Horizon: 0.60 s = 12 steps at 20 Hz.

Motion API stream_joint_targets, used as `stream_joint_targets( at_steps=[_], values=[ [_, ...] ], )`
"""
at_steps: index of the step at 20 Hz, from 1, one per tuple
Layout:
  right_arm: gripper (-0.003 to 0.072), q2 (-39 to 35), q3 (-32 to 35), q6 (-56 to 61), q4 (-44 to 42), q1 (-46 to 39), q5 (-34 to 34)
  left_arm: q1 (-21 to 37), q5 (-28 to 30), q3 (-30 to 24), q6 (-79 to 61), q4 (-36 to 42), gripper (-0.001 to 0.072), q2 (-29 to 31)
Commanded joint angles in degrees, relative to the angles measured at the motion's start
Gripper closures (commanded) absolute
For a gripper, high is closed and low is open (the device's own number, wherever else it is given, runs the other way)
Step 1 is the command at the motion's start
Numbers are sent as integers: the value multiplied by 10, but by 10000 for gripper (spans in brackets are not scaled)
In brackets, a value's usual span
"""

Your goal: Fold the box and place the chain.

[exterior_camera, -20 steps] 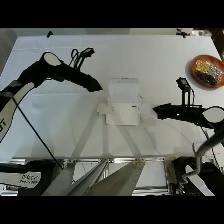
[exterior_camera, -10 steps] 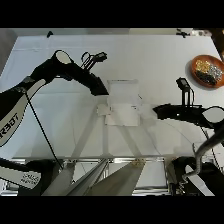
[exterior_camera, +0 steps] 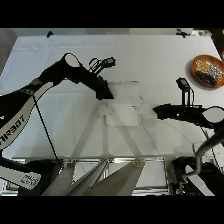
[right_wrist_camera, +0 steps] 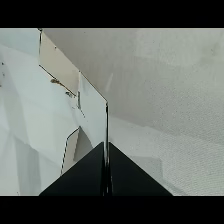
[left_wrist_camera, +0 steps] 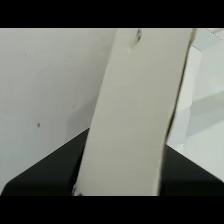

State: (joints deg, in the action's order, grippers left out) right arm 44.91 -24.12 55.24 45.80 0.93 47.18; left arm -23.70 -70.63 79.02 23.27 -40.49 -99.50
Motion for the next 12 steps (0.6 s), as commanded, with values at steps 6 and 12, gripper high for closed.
stream_joint_targets(
  at_steps=[6,12],
  values=[
    [673,0,0,0,-8,1,0,-12,23,0,-42,41,600,-37],
    [673,0,0,0,-9,1,3,-12,31,0,-39,34,704,-30]
  ],
)
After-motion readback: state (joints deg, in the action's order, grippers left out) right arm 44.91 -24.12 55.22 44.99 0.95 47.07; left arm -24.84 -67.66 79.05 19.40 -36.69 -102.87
